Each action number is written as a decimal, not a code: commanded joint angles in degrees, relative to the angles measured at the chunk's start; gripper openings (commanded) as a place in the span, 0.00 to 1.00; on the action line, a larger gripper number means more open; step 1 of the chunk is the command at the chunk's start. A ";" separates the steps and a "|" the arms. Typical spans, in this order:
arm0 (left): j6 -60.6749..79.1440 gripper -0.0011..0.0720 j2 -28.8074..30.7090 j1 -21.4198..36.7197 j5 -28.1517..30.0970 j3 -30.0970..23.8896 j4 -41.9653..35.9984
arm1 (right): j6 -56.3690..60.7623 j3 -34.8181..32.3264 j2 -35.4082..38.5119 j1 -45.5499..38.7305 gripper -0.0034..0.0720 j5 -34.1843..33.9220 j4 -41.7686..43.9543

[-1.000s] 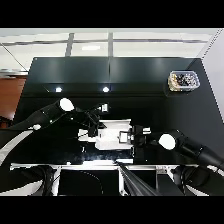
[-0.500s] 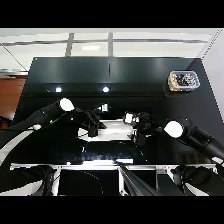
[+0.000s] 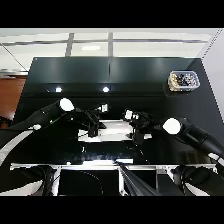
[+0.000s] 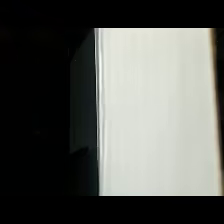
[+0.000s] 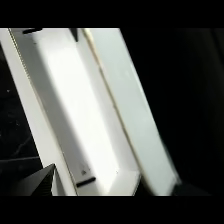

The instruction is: Fold the box and place the chain.

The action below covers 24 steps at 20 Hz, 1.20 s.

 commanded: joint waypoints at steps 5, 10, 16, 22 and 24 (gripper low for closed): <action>0.00 0.05 0.00 -0.04 0.04 0.04 -0.02 | -10.03 0.00 -5.18 -2.32 0.97 4.24 7.96; 0.00 0.05 0.00 -0.04 0.04 0.04 -0.02 | -16.85 -0.85 -6.27 -6.01 0.97 5.86 8.50; 0.00 0.05 0.00 -0.04 0.07 0.04 -0.02 | -31.15 -4.94 -6.29 -5.27 0.97 5.49 17.53; 0.00 0.05 0.00 -0.04 0.07 0.04 -0.04 | -33.68 -4.92 -6.32 -5.55 0.97 2.82 20.81; 0.00 0.05 0.00 -0.04 0.07 0.04 -0.02 | -33.64 -4.92 -6.32 -5.66 0.97 1.86 20.79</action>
